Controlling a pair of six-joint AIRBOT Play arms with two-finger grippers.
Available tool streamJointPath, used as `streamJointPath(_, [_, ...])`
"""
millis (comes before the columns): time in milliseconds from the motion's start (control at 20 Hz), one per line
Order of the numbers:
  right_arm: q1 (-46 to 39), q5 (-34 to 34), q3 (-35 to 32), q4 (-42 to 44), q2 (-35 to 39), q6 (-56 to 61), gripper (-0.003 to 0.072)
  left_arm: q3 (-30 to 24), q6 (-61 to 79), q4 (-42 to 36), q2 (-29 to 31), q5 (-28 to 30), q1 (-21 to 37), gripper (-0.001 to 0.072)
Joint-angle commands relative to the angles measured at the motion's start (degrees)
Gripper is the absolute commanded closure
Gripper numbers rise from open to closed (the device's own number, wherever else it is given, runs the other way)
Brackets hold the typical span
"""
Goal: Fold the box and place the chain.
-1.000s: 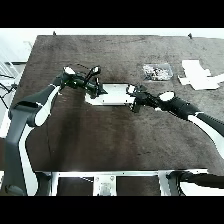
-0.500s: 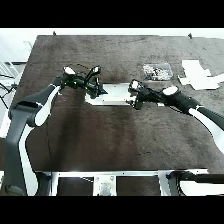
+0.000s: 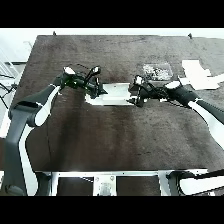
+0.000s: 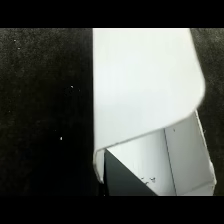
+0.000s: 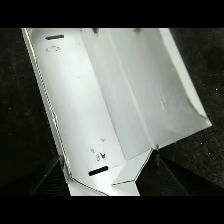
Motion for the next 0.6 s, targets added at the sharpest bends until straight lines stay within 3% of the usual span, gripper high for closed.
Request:
streamJointPath(0, [-0.6,3.3,2.4,-0.1,-1.9,0.0,-0.0008,0.0,0.0,0.0,0.0,0.0,0.0,0.0691])
streamJointPath(550, [-3.3,16.1,12.7,-0.2,-11.5,0.5,-0.0008,0.0,0.0,-0.2,0.0,0.0,0.0,0.0691])
